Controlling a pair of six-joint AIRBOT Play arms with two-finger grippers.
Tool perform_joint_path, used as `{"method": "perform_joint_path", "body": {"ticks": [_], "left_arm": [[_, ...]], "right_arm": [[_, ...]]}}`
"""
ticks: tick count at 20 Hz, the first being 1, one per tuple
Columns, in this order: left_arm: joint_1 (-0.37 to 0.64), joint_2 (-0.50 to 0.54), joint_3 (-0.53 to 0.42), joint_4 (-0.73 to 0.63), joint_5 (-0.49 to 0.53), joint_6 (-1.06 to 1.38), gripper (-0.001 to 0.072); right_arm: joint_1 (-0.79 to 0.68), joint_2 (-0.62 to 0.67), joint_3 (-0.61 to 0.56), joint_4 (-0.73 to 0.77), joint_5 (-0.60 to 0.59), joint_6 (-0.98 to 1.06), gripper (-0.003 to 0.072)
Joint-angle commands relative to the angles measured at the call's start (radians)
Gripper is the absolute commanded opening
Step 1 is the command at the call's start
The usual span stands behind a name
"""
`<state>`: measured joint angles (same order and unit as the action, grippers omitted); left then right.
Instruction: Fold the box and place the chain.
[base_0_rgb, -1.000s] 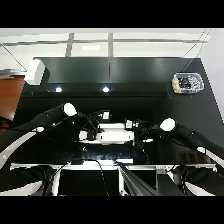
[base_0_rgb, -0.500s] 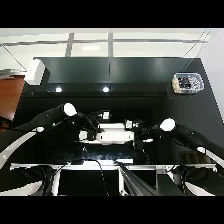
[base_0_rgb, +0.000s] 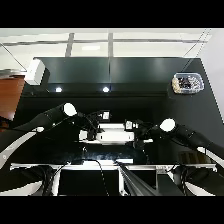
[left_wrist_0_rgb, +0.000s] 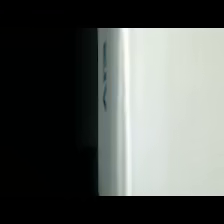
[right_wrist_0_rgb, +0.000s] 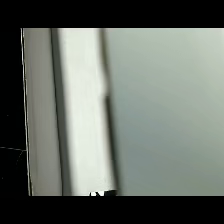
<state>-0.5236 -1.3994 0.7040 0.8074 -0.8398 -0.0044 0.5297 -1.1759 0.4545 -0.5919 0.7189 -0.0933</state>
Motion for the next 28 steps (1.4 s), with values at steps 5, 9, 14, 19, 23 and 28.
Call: {"method": "perform_joint_path", "body": {"ticks": [5,9,14,19,23,28], "left_arm": [[0.000,0.000,0.000,0.000,-0.002,0.000,0.0027],[0.000,0.000,0.000,0.000,-0.003,0.000,0.0027],[0.000,0.000,0.000,0.000,-0.006,0.000,0.0027],[0.000,0.000,0.000,0.000,-0.006,0.000,0.0027],[0.000,0.000,0.000,0.000,-0.006,0.000,0.0027],[0.000,0.000,0.000,0.000,-0.006,0.000,0.0027]], "right_arm": [[0.000,-0.001,-0.001,-0.027,-0.001,0.020,0.0701],[0.000,0.001,-0.001,-0.037,-0.018,0.037,0.0701],[0.000,0.029,-0.001,-0.050,-0.033,0.059,0.0701],[0.000,0.041,-0.001,-0.063,-0.039,0.086,0.0701],[0.001,0.041,-0.001,-0.009,-0.047,0.066,0.0702],[0.000,0.041,-0.001,0.042,-0.022,-0.009,0.0703]]}}
